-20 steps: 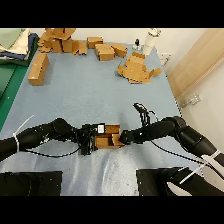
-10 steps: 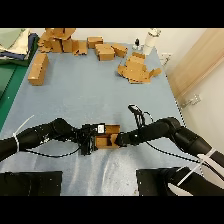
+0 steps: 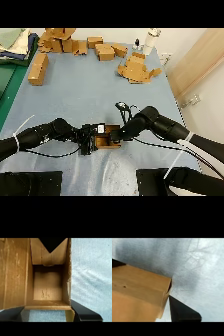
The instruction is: Fold the box.
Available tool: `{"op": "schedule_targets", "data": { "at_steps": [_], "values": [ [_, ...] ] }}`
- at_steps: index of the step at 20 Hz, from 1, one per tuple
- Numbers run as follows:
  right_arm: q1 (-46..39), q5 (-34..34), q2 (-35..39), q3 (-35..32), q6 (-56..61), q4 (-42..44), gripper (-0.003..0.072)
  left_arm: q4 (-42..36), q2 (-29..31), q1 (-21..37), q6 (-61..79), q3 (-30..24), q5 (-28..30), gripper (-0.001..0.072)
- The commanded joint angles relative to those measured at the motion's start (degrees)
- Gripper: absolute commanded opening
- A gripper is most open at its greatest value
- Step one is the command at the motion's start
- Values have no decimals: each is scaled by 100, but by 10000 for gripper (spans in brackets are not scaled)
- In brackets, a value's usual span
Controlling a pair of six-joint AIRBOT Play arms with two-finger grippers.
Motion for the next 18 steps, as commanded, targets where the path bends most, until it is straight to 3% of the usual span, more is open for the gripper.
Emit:
{"op": "schedule_targets", "data": {
  "at_steps": [1,5,9,11,13,14,18],
  "values": [
    [466,-575,-328,472,1340,-907,395,2,-2,2,2,0,0,402],
    [826,-1047,-765,750,2031,-1193,395,2,-2,2,2,0,0,401],
    [979,-1084,-1191,922,2315,-1327,391,2,-2,2,2,0,0,402],
    [977,-1126,-1285,957,2317,-1318,299,2,-2,2,2,0,0,402],
    [977,-1152,-1296,960,2312,-1318,78,2,-2,2,2,0,0,402],
    [979,-1174,-1296,960,2304,-1318,6,2,-2,2,2,0,0,402],
    [979,-1172,-1294,968,2162,-1316,23,2,-2,2,2,0,0,401]
  ]
}}
